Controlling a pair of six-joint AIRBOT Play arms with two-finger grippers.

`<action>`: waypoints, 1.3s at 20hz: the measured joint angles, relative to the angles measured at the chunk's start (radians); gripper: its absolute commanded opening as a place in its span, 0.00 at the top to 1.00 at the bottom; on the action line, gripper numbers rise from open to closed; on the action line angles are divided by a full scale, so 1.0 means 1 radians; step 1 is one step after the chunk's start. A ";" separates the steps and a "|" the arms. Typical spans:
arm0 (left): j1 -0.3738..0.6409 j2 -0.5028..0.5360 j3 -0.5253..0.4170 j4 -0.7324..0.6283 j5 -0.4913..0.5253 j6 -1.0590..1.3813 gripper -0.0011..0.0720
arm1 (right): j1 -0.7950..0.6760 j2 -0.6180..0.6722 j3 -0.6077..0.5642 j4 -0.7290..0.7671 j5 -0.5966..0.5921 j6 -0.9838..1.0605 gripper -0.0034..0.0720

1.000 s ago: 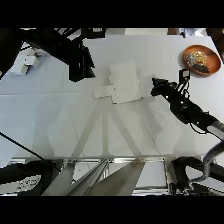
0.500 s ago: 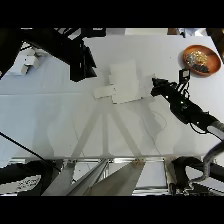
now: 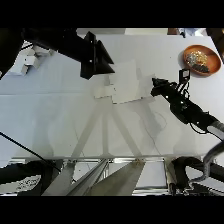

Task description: Fold the box and place the chain.

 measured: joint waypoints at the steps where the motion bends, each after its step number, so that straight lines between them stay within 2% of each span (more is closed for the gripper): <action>1: 0.005 -0.009 0.000 -0.008 0.028 -0.022 0.55 | 0.000 0.000 0.000 0.000 0.000 0.000 0.94; 5: 0.050 -0.077 0.000 -0.021 0.100 -0.095 0.51 | 0.000 0.000 0.000 0.000 0.000 0.000 0.94; 6: 0.064 -0.098 0.000 -0.021 0.115 -0.113 0.48 | 0.000 0.000 0.000 0.000 0.000 0.000 0.93; 7: 0.081 -0.123 0.000 -0.022 0.134 -0.138 0.39 | 0.000 0.000 0.000 0.000 0.000 0.000 0.93; 10: 0.131 -0.196 0.001 -0.021 0.206 -0.216 0.34 | 0.000 0.000 0.000 0.000 0.000 0.000 0.93; 12: 0.158 -0.253 0.010 -0.018 0.242 -0.261 0.24 | 0.000 0.000 0.000 0.000 0.000 0.000 0.93; 13: 0.168 -0.281 0.018 -0.018 0.253 -0.283 0.23 | 0.000 0.000 0.000 0.000 0.000 0.000 0.93; 14: 0.178 -0.314 0.029 -0.017 0.261 -0.313 0.13 | 0.000 0.000 0.000 0.000 0.000 0.000 0.93; 15: 0.185 -0.345 0.039 -0.015 0.267 -0.343 0.09 | 0.000 0.000 0.000 0.000 0.000 0.000 0.93; 22: 0.180 -0.526 0.103 -0.016 0.232 -0.453 0.09 | 0.000 0.000 0.000 0.000 0.000 0.000 0.93; 26: 0.149 -0.574 0.111 -0.020 0.274 -0.487 0.13 | 0.000 0.000 0.000 0.000 0.000 0.000 0.93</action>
